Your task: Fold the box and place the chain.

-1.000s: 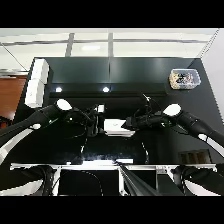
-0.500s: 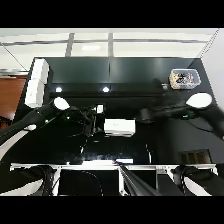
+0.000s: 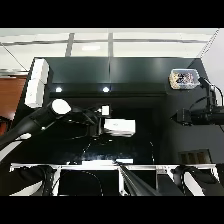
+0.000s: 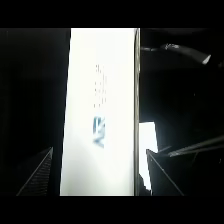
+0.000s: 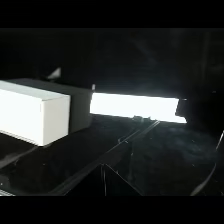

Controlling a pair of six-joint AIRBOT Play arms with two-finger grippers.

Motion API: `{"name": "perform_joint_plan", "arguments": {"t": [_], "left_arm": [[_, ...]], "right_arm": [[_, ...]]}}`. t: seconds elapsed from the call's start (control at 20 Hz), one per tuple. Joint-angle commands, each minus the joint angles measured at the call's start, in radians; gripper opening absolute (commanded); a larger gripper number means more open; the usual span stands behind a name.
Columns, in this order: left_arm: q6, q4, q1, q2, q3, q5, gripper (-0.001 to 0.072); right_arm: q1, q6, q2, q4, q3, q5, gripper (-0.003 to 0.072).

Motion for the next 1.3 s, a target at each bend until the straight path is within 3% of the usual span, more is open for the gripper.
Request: {"name": "perform_joint_plan", "arguments": {"t": [0.0,0.25,0.65,0.8,1.05,1.2,1.25], "left_arm": [[-0.117,-0.016,-0.078,-0.087,0.067,0.054,0.0707],[-0.190,-0.015,-0.081,-0.188,0.147,0.012,0.0707],[-0.193,0.019,-0.084,-0.195,0.148,-0.046,0.0707],[-0.192,0.069,-0.101,-0.200,0.147,-0.018,0.0709],[-0.193,0.166,-0.182,-0.262,0.147,0.143,0.0710],[-0.222,0.172,-0.207,-0.260,0.148,0.149,0.0703],[-0.266,0.173,-0.203,-0.248,0.148,0.138,0.0638]], "right_arm": [[-0.023,0.013,0.014,-0.024,-0.027,-0.010,0.0007],[-0.023,0.013,0.014,-0.024,-0.047,-0.004,0.0007],[-0.023,0.013,0.014,-0.024,-0.047,-0.022,0.0007],[-0.023,0.013,0.014,-0.023,-0.047,-0.022,0.0007],[-0.023,0.013,0.014,-0.022,-0.047,-0.022,0.0007],[-0.023,0.013,0.014,-0.022,-0.047,-0.022,0.0007],[-0.023,0.013,0.014,-0.022,-0.047,-0.022,0.0007]]}}
